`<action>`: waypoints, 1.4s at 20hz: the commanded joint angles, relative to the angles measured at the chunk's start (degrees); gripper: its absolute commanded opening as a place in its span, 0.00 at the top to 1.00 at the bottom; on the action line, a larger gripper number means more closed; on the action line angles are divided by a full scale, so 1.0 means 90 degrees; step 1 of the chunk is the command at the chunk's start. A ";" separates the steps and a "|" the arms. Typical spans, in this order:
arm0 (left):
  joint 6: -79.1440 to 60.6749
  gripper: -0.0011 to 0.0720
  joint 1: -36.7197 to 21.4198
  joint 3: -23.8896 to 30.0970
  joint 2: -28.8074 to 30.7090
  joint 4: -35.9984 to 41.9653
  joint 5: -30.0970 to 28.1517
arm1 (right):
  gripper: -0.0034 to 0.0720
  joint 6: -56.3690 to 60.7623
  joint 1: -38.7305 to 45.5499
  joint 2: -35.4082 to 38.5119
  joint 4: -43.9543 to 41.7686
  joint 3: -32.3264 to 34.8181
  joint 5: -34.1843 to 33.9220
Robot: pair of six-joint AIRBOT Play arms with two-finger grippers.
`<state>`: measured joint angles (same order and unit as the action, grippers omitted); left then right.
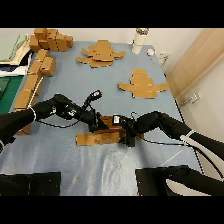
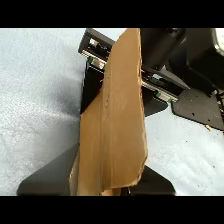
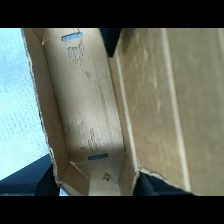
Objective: Fold the box.
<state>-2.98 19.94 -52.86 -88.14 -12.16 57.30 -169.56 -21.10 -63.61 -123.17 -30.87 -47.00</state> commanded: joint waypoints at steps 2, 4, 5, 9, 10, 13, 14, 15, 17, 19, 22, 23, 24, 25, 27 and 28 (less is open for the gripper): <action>0.0002 0.54 -0.0002 -0.0005 -0.0005 -0.0010 -0.0221 | 0.24 0.0000 -0.0005 0.0000 0.0078 0.0000 0.0002; 0.0243 0.14 -0.0015 -0.0007 0.0005 -0.0010 -0.0355 | 0.24 0.0000 -0.0005 0.0000 0.0095 0.0000 0.0002; 0.0459 0.12 -0.0058 -0.0007 0.0010 -0.0024 -0.0321 | 0.24 0.0000 -0.0005 0.0000 0.0095 0.0000 0.0002; 0.1865 0.05 -0.0605 -0.0007 0.0403 -0.1205 0.0053 | 0.24 0.0002 -0.0002 0.0000 0.0095 0.0000 0.0000; 0.2322 0.01 -0.0789 -0.0005 0.0576 -0.1426 0.0418 | 0.24 0.0002 -0.0002 0.0002 0.0095 0.0000 0.0000; 0.3691 0.08 -0.1115 -0.0005 0.0894 -0.1603 0.2064 | 0.24 0.0002 -0.0002 0.0002 0.0095 0.0000 -0.0002; 0.4177 0.48 -0.1107 0.0000 0.0903 -0.1608 0.2616 | 0.24 0.0002 -0.0002 0.0002 0.0095 0.0000 0.0000; 0.4371 0.98 -0.1037 0.0036 0.0903 -0.1608 0.2956 | 0.24 0.0002 -0.0002 0.0002 0.0095 0.0000 -0.0002; 0.4957 0.97 -0.0680 0.0129 0.0894 -0.1603 0.2924 | 0.24 0.0002 -0.0002 0.0002 0.0095 0.0000 0.0000; 0.5158 0.97 -0.0253 0.0119 0.0886 -0.1433 0.2358 | 0.24 0.0002 -0.0002 0.0002 0.0095 0.0000 -0.0002; 0.5151 0.97 -0.0051 -0.0374 0.0614 -0.0806 0.1792 | 0.24 0.0002 -0.0002 0.0002 0.0095 0.0000 -0.0002; 0.5168 0.97 -0.0051 -0.0634 0.0466 -0.0780 0.1634 | 0.24 0.0002 -0.0002 0.0002 0.0095 0.0000 -0.0002; 0.5280 0.97 -0.0051 -0.0903 0.0279 -0.0792 0.1433 | 0.24 0.0002 -0.0002 0.0002 0.0095 0.0000 0.0000; 0.5343 0.97 -0.0051 -0.1132 0.0085 -0.0792 0.1277 | 0.24 0.0002 -0.0002 0.0002 0.0095 0.0000 0.0000; 0.5343 0.97 -0.0051 -0.1530 -0.0355 -0.0797 0.1061 | 0.24 0.0002 -0.0002 0.0002 0.0095 0.0000 -0.0002; 0.5345 0.97 -0.0051 -0.1656 -0.0554 -0.0806 0.0991 | 0.24 0.0002 -0.0002 0.0002 0.0095 0.0000 -0.0002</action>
<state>44.05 19.22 -63.48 -88.82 -20.05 69.69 -169.53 -21.10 -63.61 -122.32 -30.87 -47.03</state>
